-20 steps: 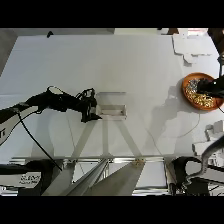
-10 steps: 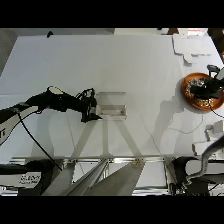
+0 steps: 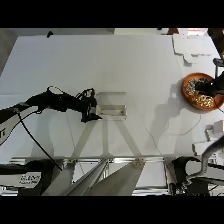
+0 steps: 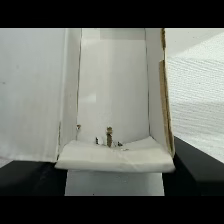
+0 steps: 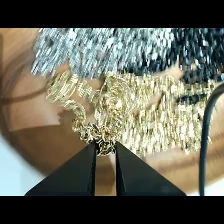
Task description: Fold the box and place the chain.
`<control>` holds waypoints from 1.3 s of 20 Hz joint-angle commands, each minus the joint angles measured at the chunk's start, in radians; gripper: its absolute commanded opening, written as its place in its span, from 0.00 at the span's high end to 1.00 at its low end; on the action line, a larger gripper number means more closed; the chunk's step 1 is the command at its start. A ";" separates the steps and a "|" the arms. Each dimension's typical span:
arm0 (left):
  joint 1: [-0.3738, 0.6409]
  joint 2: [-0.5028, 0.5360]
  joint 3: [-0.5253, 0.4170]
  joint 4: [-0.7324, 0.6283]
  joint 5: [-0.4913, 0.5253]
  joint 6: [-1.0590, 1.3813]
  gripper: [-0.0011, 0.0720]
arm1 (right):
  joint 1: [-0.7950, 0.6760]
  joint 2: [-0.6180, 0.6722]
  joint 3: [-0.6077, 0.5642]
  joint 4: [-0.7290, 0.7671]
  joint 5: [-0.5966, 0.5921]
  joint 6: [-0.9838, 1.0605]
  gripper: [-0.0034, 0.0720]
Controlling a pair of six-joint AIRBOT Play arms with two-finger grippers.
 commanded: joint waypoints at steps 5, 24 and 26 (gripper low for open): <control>0.000 0.000 0.000 0.000 0.000 0.000 0.45 | 0.120 0.225 0.000 0.063 0.159 -0.129 0.94; 0.000 0.000 0.000 0.000 0.000 0.000 0.45 | 1.022 0.307 0.000 0.138 0.002 0.111 0.94; 0.000 0.000 0.000 0.000 0.000 0.000 0.45 | 1.062 0.281 0.000 0.139 -0.034 0.115 0.94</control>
